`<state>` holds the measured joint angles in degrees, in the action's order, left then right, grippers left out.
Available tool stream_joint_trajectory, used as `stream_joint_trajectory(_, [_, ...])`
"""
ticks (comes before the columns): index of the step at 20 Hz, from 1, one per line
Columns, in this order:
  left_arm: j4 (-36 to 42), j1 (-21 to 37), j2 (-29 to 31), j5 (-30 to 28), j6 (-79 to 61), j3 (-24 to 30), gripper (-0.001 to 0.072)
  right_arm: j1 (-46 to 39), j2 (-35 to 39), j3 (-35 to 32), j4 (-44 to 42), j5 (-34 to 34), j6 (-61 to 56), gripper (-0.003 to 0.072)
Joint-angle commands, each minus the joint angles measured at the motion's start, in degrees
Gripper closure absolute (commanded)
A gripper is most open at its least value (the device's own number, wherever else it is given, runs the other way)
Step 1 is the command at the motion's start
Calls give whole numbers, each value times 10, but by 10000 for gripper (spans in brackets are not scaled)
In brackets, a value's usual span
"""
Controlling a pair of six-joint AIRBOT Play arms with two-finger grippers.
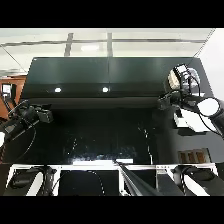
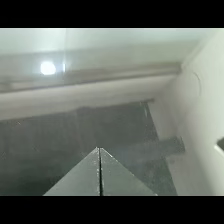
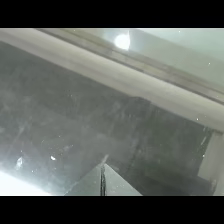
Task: Fold the box and place the chain.
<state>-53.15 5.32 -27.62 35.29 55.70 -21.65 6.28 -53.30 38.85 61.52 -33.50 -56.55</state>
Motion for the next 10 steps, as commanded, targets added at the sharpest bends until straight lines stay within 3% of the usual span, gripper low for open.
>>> stream_joint_trajectory(1, [3, 0, -3, -45, 0, 0, 685, 1, 0, 0, -6, 54, 0, 676])
stream_joint_trajectory(3, [20, 0, -19, -101, 2, 0, 655, 2, -6, 0, -17, 139, 0, 673])
stream_joint_trajectory(4, [46, -1, -36, -130, 2, 0, 320, 3, -16, 0, -17, 196, 0, 478])
stream_joint_trajectory(5, [64, -2, -56, -145, 2, -1, 2, 2, -28, 0, -17, 236, 0, -19])
stream_joint_trajectory(8, [56, 2, -119, -98, 2, -20, -4, -42, -78, 17, 15, 315, 15, -34])
stream_joint_trajectory(10, [10, 17, -147, -64, 33, -41, -3, -148, -117, 68, -1, 275, 1, -34])
